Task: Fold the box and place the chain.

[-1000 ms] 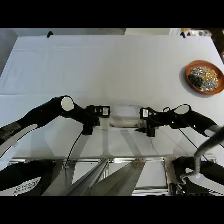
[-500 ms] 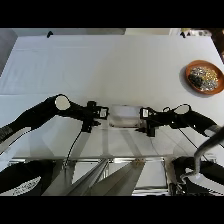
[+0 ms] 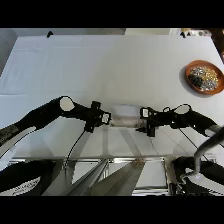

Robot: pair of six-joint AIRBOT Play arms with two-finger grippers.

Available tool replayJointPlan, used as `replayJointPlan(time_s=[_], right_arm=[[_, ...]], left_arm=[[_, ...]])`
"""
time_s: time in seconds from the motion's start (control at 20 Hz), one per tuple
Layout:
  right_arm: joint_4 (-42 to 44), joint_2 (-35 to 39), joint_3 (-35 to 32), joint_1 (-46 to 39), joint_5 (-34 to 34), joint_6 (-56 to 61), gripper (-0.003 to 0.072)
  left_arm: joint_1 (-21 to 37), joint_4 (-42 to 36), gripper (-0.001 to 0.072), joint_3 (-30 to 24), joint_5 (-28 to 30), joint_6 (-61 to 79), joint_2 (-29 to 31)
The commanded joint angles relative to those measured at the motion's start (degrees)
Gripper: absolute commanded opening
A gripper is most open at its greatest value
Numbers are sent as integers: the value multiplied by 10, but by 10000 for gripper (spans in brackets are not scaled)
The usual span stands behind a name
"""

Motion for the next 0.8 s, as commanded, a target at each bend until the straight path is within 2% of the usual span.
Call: replayJointPlan(time_s=[0.0,0.45,0.65,0.75], right_arm=[[-1,0,0,0,0,-1,318],[-1,0,0,0,0,-1,318],[-1,0,0,0,0,-1,318],[-1,0,0,0,0,-1,318]], left_arm=[[-21,-30,276,0,19,25,-12],[-25,-29,271,0,9,17,-15],[-19,-23,270,0,17,-56,-14],[-12,7,271,0,10,-112,-10]])
